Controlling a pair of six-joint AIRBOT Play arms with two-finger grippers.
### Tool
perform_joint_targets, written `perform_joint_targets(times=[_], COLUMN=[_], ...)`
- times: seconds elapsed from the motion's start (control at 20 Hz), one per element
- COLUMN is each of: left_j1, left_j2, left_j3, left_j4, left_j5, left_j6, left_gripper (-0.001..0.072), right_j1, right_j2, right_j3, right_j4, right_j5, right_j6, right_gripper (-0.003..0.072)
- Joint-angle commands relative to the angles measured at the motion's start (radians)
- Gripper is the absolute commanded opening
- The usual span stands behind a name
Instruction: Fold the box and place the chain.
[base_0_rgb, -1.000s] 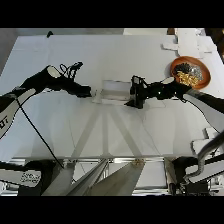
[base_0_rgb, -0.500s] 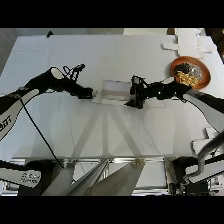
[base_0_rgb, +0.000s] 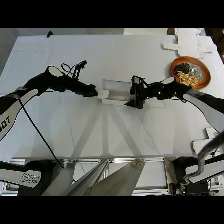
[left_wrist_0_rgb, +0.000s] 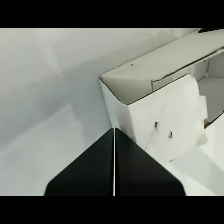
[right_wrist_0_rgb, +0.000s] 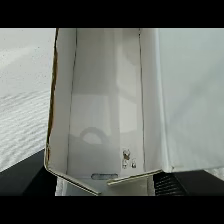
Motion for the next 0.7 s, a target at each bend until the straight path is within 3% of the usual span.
perform_joint_targets(times=[0.0,0.05,0.2,0.65], left_j1=[0.005,0.008,0.019,0.019], left_j2=[0.003,0.003,0.003,0.003], left_j3=[0.0,0.0,0.0,0.0], left_j4=[-0.026,-0.026,-0.025,-0.022], left_j5=[-0.008,-0.014,-0.049,-0.065], left_j6=[0.017,0.019,0.039,0.121], left_gripper=[0.0063,0.0116,0.0156,0.0155], right_j1=[0.0,0.0,0.0,0.0], right_j2=[0.0,0.0,0.0,0.0], right_j3=[0.001,0.001,0.001,0.001], right_j4=[0.0,0.0,0.0,0.0], right_j5=[0.0,0.0,0.0,0.0], right_j6=[0.0,0.0,0.0,0.0], right_gripper=[0.0566,0.0566,0.0566,0.0566])
